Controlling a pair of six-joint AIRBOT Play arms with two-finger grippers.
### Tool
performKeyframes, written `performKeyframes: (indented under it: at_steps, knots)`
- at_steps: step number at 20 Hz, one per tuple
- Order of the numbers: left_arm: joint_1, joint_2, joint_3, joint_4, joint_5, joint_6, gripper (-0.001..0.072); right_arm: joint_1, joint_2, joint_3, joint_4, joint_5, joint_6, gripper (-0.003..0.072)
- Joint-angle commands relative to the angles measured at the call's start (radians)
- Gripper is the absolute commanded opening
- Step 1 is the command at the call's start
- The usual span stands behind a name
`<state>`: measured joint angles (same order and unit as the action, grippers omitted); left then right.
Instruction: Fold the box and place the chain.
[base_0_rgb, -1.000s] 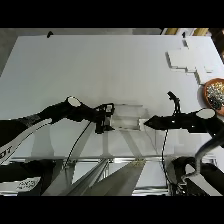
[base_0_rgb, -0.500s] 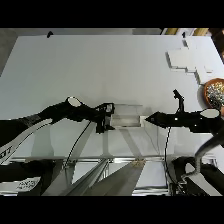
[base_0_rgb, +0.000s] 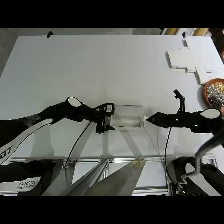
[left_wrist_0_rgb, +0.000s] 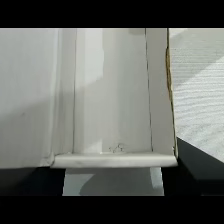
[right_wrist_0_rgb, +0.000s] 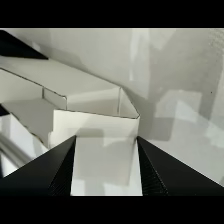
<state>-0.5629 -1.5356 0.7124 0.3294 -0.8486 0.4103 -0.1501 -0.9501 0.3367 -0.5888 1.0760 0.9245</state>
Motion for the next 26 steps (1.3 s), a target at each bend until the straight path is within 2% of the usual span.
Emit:
performKeyframes:
  at_steps: [1, 10, 15, 18, 20, 22, 26]
  knots:
    - [0.0, 0.0, 0.0, 0.0, -0.001, 0.0, 0.0036, 0.0, 0.057, 0.0, -0.016, -0.02, -0.017, 0.0415]
    - [0.0, 0.0, 0.0, 0.0, -0.001, 0.0, 0.0036, 0.0, 0.069, 0.0, 0.07, 0.061, -0.006, 0.0417]
    - [0.0, 0.0, 0.0, 0.0, -0.001, 0.0, 0.0036, -0.009, 0.082, 0.0, 0.066, 0.023, 0.021, 0.0416]
    - [0.0, 0.0, 0.0, 0.0, -0.001, 0.0, 0.0036, -0.095, 0.083, 0.0, 0.057, 0.032, 0.044, 0.0416]
    - [0.0, 0.0, 0.0, 0.0, -0.001, 0.0, 0.0036, -0.114, 0.074, 0.0, -0.017, 0.023, 0.077, 0.0416]
    - [0.0, 0.0, 0.0, 0.0, -0.001, 0.0, 0.0036, -0.093, 0.043, -0.009, -0.096, 0.024, 0.12, 0.0418]
    - [0.0, 0.0, 0.0, 0.0, -0.001, 0.0, 0.0036, -0.03, 0.024, -0.062, -0.047, -0.041, 0.114, 0.0419]
